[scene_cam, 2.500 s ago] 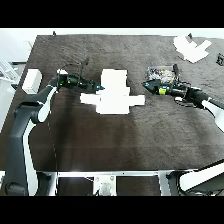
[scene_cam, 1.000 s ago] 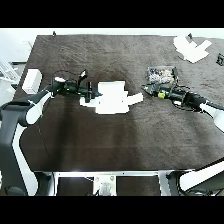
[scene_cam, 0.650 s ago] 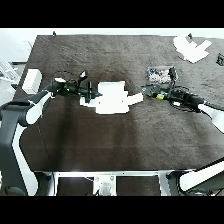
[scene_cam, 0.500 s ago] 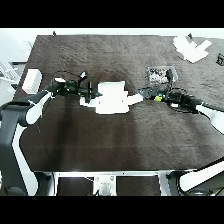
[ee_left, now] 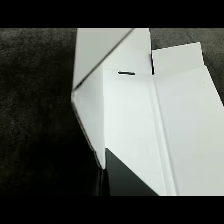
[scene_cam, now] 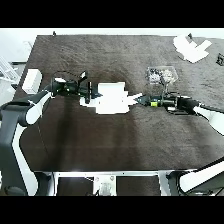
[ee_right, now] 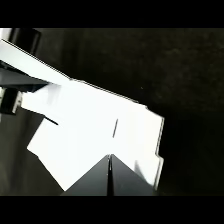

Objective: Fold the box and place the chain.

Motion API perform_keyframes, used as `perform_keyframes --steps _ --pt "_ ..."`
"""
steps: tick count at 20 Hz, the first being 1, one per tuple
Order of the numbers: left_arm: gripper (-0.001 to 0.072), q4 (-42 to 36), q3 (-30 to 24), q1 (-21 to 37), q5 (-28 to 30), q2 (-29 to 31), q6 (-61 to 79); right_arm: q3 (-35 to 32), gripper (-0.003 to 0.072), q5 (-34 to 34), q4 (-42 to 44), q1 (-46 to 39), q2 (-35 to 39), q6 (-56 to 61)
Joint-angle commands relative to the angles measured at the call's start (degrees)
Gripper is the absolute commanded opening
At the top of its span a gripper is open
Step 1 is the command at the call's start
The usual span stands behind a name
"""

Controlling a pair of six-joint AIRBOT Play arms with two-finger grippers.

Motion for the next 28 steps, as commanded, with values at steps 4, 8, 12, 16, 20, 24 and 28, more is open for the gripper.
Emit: perform_keyframes --steps 4,8,12,16,20,24,28 --pt "0.0021 0.33 -0.02 0.0 -0.44 -0.04 -0.04 -0.52 0.0006 -3.96 -9.79 3.41 5.18 6.27" --pt "0.0022 0.33 -0.02 0.0 -0.44 -0.04 -0.04 -0.55 0.0006 -7.45 -20.7 8.5 12.02 4.13" --pt "0.0022 0.28 -0.02 0.0 -0.37 -0.02 -0.11 -0.55 0.0076 -13.42 -29.29 10.8 17.11 -9.62" --pt "0.0022 0.11 -0.02 0.0 -0.35 0.09 -0.11 -0.55 0.0641 -13.4 -31.74 11.39 17.07 -20.57" --pt "0.0022 0.04 -0.02 0.0 -0.24 0.09 -0.11 -1.25 0.0641 -13.42 -31.78 12.79 17.07 -29.81" --pt "0.0022 0.02 -0.02 0.0 0.2 0.09 -0.11 -3.48 0.0641 -17.94 -31.74 16.98 17.07 -35.34" --pt "0.0023 0.02 -0.02 0.0 0.15 0.09 -0.11 -4.59 0.0641 -26.99 -31.69 21.66 16.37 -36.39"
